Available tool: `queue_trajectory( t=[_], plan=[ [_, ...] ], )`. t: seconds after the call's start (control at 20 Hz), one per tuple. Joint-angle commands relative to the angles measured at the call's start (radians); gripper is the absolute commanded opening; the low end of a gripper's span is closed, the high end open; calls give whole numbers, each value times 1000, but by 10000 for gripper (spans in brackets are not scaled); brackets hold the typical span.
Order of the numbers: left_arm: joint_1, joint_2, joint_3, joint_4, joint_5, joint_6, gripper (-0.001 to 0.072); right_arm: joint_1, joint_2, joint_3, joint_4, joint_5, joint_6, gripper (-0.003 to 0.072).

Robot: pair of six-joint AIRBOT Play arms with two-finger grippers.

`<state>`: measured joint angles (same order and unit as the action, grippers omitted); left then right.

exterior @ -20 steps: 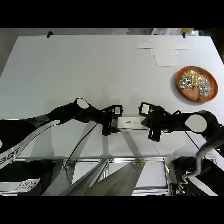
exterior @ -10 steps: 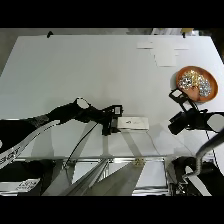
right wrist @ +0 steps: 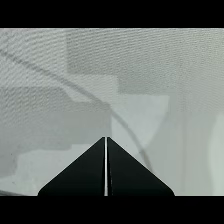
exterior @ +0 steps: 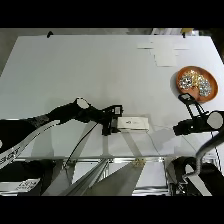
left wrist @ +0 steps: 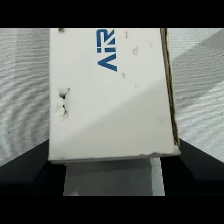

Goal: Fold the box and place the chain.

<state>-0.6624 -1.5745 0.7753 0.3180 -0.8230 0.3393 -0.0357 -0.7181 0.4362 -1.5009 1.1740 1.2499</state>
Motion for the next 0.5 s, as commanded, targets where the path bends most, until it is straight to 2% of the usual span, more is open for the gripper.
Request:
queue_trajectory(
  t=[0.0, 0.45],
  plan=[
    [0, 0, 0, 0, 0, 0, 208, -4, -9, -1, 1, 20, 10, 16],
    [0, 1, 1, -11, -1, 0, 208, -4, -9, -1, 2, 18, 10, 16]
  ],
)
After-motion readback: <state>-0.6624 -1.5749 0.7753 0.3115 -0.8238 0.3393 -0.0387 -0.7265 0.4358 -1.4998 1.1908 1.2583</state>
